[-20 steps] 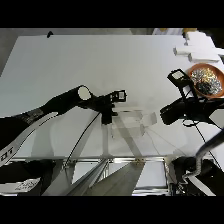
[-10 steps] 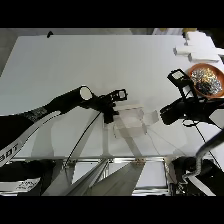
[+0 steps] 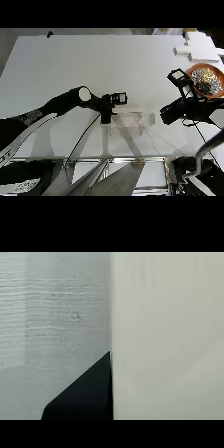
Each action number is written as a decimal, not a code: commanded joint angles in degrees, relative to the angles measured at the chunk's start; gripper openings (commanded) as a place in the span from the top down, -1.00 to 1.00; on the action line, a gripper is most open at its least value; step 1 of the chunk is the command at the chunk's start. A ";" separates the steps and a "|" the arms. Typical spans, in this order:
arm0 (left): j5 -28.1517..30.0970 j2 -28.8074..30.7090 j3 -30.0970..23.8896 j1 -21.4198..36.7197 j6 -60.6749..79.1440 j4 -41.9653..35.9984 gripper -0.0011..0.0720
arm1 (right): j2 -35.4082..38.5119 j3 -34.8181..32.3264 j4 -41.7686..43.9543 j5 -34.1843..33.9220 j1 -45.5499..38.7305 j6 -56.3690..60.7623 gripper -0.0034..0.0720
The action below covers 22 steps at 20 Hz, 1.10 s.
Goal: Fold the box and place the chain.
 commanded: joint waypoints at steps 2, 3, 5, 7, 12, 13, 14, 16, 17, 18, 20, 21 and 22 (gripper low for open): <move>0.59 0.39 0.07 -0.04 0.15 1.03 0.95 | -0.04 0.04 0.02 -0.55 -0.02 -0.02 0.02; 1.22 0.24 0.07 -0.04 0.15 1.01 0.96 | -0.04 0.04 0.00 -0.55 -0.02 -0.02 0.02; 2.40 -0.22 0.04 -0.04 0.15 0.68 0.96 | -0.04 0.04 0.00 -0.55 -0.02 -0.02 0.02; 2.84 -0.57 0.04 -0.04 0.13 0.55 0.96 | -0.04 0.04 0.00 -0.52 -0.02 -0.02 0.02; 2.84 -0.57 0.04 -0.04 0.11 0.55 0.96 | -0.04 0.04 0.00 -0.52 -0.02 -0.02 0.02; 2.84 -0.57 0.04 -0.04 0.11 0.55 0.96 | -0.04 0.04 0.00 -0.52 -0.02 -0.02 0.02; 2.86 -0.57 0.04 -0.04 0.11 0.50 0.96 | -0.04 0.04 0.00 -0.52 -0.02 -0.02 0.02; 3.08 -0.57 0.04 -0.04 0.09 -1.31 0.96 | -0.04 0.04 0.00 -0.52 -0.02 -0.02 0.02; 3.43 -0.57 0.04 -0.04 0.11 -2.49 0.96 | -0.04 0.04 0.00 -0.52 -0.02 -0.02 0.02; 4.00 -0.57 0.04 -0.04 0.11 -3.10 0.96 | -0.04 0.04 0.00 -0.52 -0.02 -0.02 0.02; 5.18 -0.57 0.04 -0.04 0.09 -3.50 0.96 | -0.04 0.04 0.00 -0.52 -0.02 -0.02 0.02; 5.42 -0.57 0.04 -0.04 0.09 -3.48 0.96 | -0.04 0.04 0.00 -0.52 -0.02 -0.02 0.02; 5.42 -0.57 0.04 -0.04 0.09 -3.48 0.96 | -0.04 0.04 0.00 -0.52 -0.02 -0.02 0.02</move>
